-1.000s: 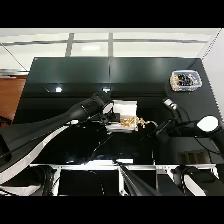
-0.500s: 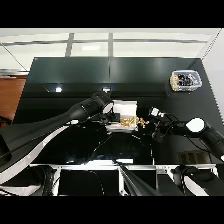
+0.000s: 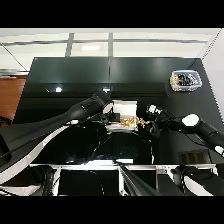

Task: Fold the box and place the chain.

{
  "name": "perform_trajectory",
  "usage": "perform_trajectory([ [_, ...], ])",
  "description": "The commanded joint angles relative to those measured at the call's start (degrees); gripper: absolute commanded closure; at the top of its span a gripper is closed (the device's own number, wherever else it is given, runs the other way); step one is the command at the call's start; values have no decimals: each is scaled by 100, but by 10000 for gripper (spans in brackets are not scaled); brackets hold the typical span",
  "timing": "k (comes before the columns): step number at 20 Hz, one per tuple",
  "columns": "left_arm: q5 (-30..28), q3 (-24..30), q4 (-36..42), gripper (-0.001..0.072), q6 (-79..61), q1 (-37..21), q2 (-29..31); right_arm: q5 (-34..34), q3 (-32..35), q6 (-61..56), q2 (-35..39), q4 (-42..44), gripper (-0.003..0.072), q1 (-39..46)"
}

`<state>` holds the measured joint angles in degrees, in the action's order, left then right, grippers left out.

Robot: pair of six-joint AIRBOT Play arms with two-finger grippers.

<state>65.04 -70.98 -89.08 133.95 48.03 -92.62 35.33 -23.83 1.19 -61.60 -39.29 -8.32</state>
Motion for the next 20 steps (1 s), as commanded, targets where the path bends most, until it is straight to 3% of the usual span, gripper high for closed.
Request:
perform_trajectory([
  [1, -4, 2, 0, 677, -2, 2, 0, -142, -35, 153, -205, 24, -25, -59],
  [5, -2, 2, 0, 677, -2, 4, 0, -431, -37, 205, -304, 24, -25, -525],
  [14, 0, 2, 0, 677, -2, 2, 0, -560, -39, -356, -304, -22, -21, -455],
  [15, 0, 2, 0, 677, -2, 2, 0, -553, -39, -396, -282, -26, 160, -455],
  [16, 2, 2, 0, 677, -2, 2, 0, -557, -39, -422, -254, -26, 289, -455],
  [17, 2, 2, 0, 677, -2, 4, 0, -555, -39, -422, -212, -37, 496, -455],
  [18, 2, 2, 0, 677, -2, 4, 0, -551, -39, -422, -164, -35, 631, -455],
  [20, 2, 2, 0, 677, -2, 4, 0, -501, -44, -542, 37, -35, 668, -455],
])
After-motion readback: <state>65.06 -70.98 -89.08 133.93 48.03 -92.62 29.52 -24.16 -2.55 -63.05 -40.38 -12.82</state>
